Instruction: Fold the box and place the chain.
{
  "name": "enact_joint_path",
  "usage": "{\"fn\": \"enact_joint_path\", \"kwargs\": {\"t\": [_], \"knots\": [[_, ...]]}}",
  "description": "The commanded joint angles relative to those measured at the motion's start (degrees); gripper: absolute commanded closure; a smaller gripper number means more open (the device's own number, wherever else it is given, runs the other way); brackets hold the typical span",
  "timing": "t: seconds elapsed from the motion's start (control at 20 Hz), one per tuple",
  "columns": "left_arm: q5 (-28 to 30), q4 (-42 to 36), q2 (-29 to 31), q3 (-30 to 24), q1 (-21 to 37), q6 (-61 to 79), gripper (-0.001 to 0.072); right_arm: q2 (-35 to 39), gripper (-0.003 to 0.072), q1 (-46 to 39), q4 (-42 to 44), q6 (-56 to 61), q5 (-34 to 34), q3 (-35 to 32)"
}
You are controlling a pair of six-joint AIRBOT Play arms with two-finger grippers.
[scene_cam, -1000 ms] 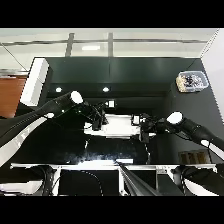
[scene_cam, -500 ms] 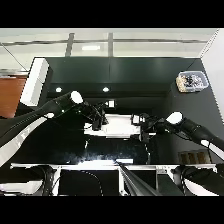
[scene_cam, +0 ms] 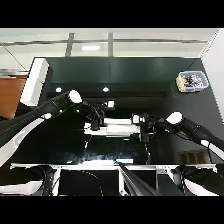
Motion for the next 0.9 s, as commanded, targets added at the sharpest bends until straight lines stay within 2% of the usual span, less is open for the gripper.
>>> {"fn": "enact_joint_path", "kwargs": {"t": [0.0, 0.1, 0.25, 0.3, 0.4, 0.5, 0.6, 0.7, 0.85], "knots": [[-0.26, 3.87, 4.61, 0.04, 0.04, -3.04, 0.0282, -0.02, 0.0199, 0.0, -0.02, 0.04, 0.11, 0.0], [-1.2, 9.07, 8.28, 0.04, 0.04, -7.69, 0.0282, -0.02, 0.0199, 0.0, -0.02, 0.02, 0.09, 0.0], [-6.95, 15.52, 13.64, 0.04, 0.04, -19.78, 0.0288, -0.02, 0.0199, 0.0, -0.02, 0.02, 0.09, 0.0], [-9.44, 16.65, 14.93, 0.04, 0.04, -24.68, 0.0349, -0.02, 0.0199, 0.0, 0.0, 0.02, 0.07, 0.0], [-15.82, 17.77, 16.74, 0.02, 0.04, -33.48, 0.0688, -0.02, 0.0199, 0.0, 0.0, 0.02, 0.07, 0.0], [-21.62, 15.91, 16.83, -0.31, -0.09, -41.99, 0.0687, -0.02, 0.0199, 0.0, 0.0, 0.02, 0.07, 0.0], [-21.79, 6.27, 16.79, -2.71, -0.81, -48.39, 0.0687, -0.02, 0.0199, 0.0, 0.0, 0.02, 0.07, 0.0], [-17.59, -8.76, 16.41, -6.73, -1.6, -45.77, 0.0687, -0.02, 0.0199, 0.0, 0.0, 0.02, 0.07, 0.0], [-1.97, -29.7, 16.37, -11.65, -1.4, -35.89, 0.0687, -0.02, 0.0199, 0.0, 0.0, 0.02, 0.07, 0.0]]}}
